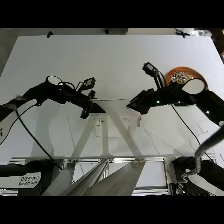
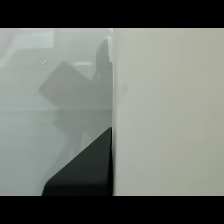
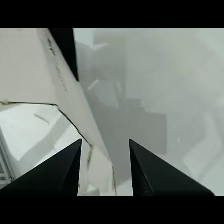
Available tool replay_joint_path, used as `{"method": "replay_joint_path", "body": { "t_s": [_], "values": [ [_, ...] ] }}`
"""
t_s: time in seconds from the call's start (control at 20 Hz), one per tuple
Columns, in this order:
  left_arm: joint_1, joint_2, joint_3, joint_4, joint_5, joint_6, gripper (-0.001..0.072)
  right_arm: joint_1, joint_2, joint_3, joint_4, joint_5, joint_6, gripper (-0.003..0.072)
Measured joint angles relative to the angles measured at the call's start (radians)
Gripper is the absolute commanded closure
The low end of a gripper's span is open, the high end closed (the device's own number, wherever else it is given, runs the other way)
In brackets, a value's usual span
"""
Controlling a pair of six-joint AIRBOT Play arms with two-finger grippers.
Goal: Fold the box and place the chain.
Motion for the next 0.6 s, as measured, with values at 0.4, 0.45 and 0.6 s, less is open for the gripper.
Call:
{"method": "replay_joint_path", "body": {
  "t_s": [0.4,0.45,0.6],
  "values": [
    [-0.035,0.177,0.0,0.113,0.058,-0.189,0.0708,-0.112,0.208,0.023,-0.246,0.327,0.246,0.0511],
    [-0.057,0.183,0.0,0.117,0.065,-0.209,0.0708,-0.115,0.223,0.019,-0.272,0.362,0.269,0.0551],
    [-0.149,0.19,0.0,0.146,0.123,-0.281,0.0705,-0.122,0.251,-0.02,-0.32,0.421,0.321,0.0676]
  ]
}}
